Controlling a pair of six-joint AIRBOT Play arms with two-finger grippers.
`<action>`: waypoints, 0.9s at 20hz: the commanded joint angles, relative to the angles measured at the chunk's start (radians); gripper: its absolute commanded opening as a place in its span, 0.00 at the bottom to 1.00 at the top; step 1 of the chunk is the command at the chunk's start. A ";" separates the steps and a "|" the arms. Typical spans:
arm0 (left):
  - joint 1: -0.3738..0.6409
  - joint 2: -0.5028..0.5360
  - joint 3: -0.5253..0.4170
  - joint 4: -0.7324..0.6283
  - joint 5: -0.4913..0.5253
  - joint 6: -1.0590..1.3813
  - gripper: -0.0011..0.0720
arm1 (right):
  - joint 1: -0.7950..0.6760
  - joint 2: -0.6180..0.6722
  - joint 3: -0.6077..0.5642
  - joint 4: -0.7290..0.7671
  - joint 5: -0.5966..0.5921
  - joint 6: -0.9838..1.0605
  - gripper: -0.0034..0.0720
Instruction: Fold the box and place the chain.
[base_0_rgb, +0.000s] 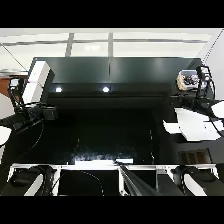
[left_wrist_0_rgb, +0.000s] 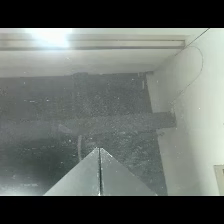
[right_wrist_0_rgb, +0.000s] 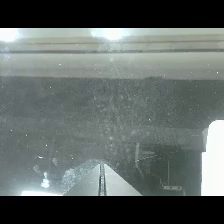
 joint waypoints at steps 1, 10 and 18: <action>-0.001 0.001 0.000 0.000 0.000 0.000 0.06 | -0.001 0.000 0.000 0.000 0.000 0.000 0.10; -0.001 0.001 0.000 0.000 0.000 0.000 0.06 | 0.000 0.000 0.000 0.000 0.000 0.000 0.10; -0.001 0.000 0.000 0.002 0.067 0.000 0.06 | 0.000 0.000 0.000 0.011 -0.005 0.000 0.10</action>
